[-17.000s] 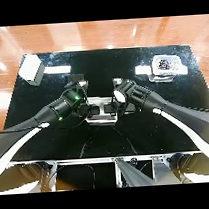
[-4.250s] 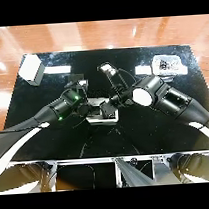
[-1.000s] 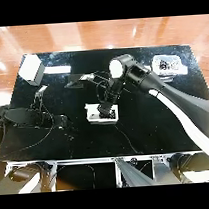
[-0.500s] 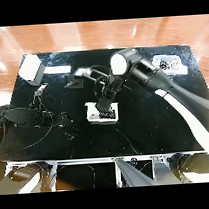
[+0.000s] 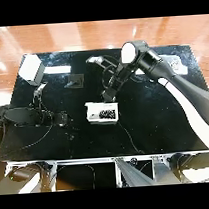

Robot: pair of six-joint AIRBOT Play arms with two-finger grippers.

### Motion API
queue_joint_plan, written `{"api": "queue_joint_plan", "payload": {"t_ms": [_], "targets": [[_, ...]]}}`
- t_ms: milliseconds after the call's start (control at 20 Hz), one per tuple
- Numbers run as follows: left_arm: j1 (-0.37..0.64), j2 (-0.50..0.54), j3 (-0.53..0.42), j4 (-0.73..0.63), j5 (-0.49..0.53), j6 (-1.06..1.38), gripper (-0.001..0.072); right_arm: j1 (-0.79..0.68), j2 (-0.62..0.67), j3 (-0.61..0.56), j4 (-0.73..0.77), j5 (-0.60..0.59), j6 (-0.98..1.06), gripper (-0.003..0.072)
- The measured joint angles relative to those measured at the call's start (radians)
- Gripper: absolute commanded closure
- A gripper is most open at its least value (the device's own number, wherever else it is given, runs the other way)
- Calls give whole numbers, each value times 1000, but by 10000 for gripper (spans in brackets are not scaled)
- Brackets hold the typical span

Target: Fold the box and place the chain.

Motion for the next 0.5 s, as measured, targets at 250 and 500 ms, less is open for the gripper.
{"api": "queue_joint_plan", "payload": {"t_ms": [250,500], "targets": [[0,0,0,-2,0,-1,117,45,-16,-85,14,42,18,12],[0,0,0,-4,0,-3,117,84,-10,-108,-20,38,27,12]]}}
